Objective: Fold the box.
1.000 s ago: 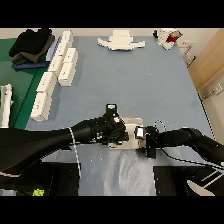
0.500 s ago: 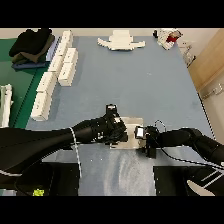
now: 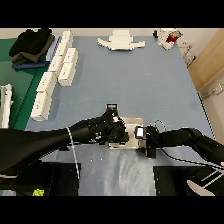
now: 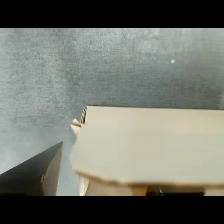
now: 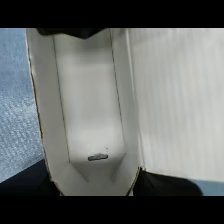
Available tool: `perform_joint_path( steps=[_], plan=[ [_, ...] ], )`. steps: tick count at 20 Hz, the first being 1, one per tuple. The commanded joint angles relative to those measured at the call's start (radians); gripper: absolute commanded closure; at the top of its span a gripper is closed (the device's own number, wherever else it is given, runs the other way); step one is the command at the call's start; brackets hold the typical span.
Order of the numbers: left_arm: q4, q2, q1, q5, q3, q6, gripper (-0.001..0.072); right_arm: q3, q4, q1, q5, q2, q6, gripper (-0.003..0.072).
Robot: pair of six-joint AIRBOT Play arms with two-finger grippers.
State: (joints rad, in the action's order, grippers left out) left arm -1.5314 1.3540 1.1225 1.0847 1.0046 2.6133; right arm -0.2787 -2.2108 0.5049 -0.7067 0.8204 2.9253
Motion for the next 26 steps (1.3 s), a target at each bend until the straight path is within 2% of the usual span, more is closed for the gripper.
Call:
perform_joint_path(
  steps=[1,6,7,8,12,15,16,19,20,21,22,24,26],
  plan=[
    [0.001,-0.053,0.000,0.051,0.001,-0.007,0.0125,-0.001,0.001,0.000,-0.001,-0.001,0.000,0.0121],
    [0.006,-0.228,0.000,0.253,0.001,-0.085,0.0143,-0.001,0.001,0.000,-0.001,-0.001,0.000,0.0121],
    [0.005,-0.260,0.000,0.280,0.001,-0.109,0.0390,-0.001,0.001,0.000,-0.001,-0.001,0.000,0.0121],
    [0.002,-0.288,0.000,0.290,0.001,-0.174,0.0703,-0.001,0.001,0.000,-0.001,-0.001,0.000,0.0121],
    [-0.023,-0.327,0.000,0.285,-0.006,-0.460,0.0695,-0.001,0.001,0.000,-0.001,-0.001,0.000,0.0121],
    [0.018,-0.387,-0.097,0.207,-0.087,-0.791,0.0696,-0.001,0.001,0.000,-0.001,-0.001,0.000,0.0121],
    [0.039,-0.420,-0.154,0.164,-0.134,-0.970,0.0696,-0.001,0.001,0.000,-0.001,-0.001,0.000,0.0121],
    [0.261,-0.494,-0.301,0.039,-0.270,-1.633,0.0693,-0.001,0.001,0.000,-0.001,-0.001,0.000,0.0121],
    [0.351,-0.508,-0.351,-0.016,-0.314,-1.823,0.0571,-0.001,0.001,0.000,-0.001,-0.001,0.000,0.0121],
    [0.444,-0.514,-0.400,-0.090,-0.359,-1.987,0.0136,-0.001,0.001,0.000,-0.001,-0.001,0.000,0.0120],
    [0.525,-0.514,-0.446,-0.156,-0.400,-2.119,0.0017,-0.001,0.001,0.000,-0.001,-0.001,0.000,0.0120],
    [0.655,-0.513,-0.526,-0.225,-0.478,-2.351,0.0018,-0.001,0.001,0.000,-0.001,-0.001,0.000,0.0121],
    [0.742,-0.513,-0.561,-0.282,-0.549,-2.555,0.0017,-0.001,0.001,0.000,-0.001,-0.001,0.000,0.0121]
  ],
)
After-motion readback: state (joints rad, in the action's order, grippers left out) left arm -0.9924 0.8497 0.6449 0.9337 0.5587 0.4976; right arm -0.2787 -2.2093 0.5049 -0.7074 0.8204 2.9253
